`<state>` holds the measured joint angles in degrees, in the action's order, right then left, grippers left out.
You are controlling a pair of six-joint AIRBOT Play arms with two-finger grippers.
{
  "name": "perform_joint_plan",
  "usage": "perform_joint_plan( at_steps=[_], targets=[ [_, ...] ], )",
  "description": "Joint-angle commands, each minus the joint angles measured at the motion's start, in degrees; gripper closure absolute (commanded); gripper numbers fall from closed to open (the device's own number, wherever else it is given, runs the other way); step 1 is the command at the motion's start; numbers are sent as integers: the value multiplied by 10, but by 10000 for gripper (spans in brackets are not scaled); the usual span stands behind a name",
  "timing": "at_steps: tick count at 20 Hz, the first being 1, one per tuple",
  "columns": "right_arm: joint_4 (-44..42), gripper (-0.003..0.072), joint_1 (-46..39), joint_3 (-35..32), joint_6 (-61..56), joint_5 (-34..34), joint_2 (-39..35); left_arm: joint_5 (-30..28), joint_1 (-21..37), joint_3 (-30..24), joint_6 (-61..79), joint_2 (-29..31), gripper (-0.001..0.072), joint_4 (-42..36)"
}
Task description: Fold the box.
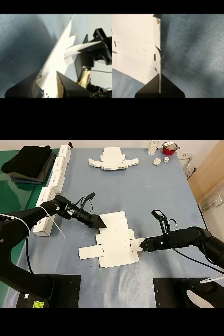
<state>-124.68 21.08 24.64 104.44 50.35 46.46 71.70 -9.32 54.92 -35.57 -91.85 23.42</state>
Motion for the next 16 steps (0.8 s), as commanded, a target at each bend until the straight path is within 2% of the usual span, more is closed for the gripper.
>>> perform_joint_plan(
  at_steps=[1, 2, 3, 11, 12, 13, 16],
  targets=[
    [3, 681, 1, 0, -1, 1, 0, 55, -7, 14, 4, -7, 369, 25],
    [3, 682, 1, 0, -1, 1, 0, 62, -7, 14, 4, -7, 463, 36],
    [3, 681, 1, 0, -1, 1, 0, 67, -7, 14, 5, -7, 610, 39],
    [4, 682, 1, 0, -1, 1, 0, 64, -18, 16, 18, -7, 617, 36],
    [4, 681, 1, 0, -1, 1, 0, 63, -19, 16, 22, -7, 637, 35],
    [4, 682, 1, 0, -1, 1, 0, 63, -21, 16, 29, -7, 695, 35],
    [4, 680, 1, 0, -1, 1, 0, 63, -21, 16, 41, -7, 695, 33]
  ],
)
